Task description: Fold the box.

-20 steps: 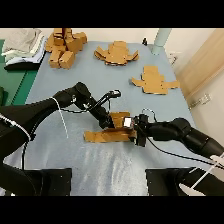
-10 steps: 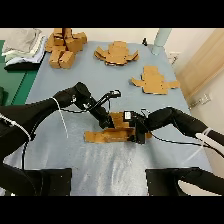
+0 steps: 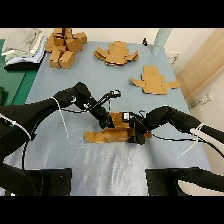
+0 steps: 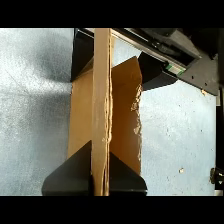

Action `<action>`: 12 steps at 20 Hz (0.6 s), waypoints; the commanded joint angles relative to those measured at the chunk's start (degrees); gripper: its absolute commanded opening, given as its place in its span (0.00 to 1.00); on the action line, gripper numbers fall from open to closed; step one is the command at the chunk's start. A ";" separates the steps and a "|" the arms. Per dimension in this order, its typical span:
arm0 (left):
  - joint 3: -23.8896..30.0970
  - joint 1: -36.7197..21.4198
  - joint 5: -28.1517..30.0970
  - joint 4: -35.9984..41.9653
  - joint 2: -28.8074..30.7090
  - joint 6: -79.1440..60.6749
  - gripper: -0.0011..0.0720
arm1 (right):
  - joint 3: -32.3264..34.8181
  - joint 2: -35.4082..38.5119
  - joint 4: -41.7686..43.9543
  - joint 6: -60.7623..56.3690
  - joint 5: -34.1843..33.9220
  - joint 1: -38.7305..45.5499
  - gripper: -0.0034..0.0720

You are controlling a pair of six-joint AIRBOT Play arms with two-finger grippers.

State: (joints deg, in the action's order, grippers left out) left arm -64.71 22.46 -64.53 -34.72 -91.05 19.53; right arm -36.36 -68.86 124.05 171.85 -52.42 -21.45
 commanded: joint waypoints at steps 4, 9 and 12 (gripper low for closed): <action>0.00 -0.02 0.02 0.00 -0.04 -0.02 0.03 | -0.07 -0.02 -0.09 -0.15 -0.28 -0.09 0.99; 0.00 -0.02 0.00 0.00 -0.02 -0.02 0.03 | -0.04 -0.11 -0.70 0.09 2.10 -1.55 0.98; 0.00 -0.02 -0.02 0.00 -0.02 -0.02 0.03 | -0.02 -0.11 -1.16 0.09 2.62 -1.99 0.81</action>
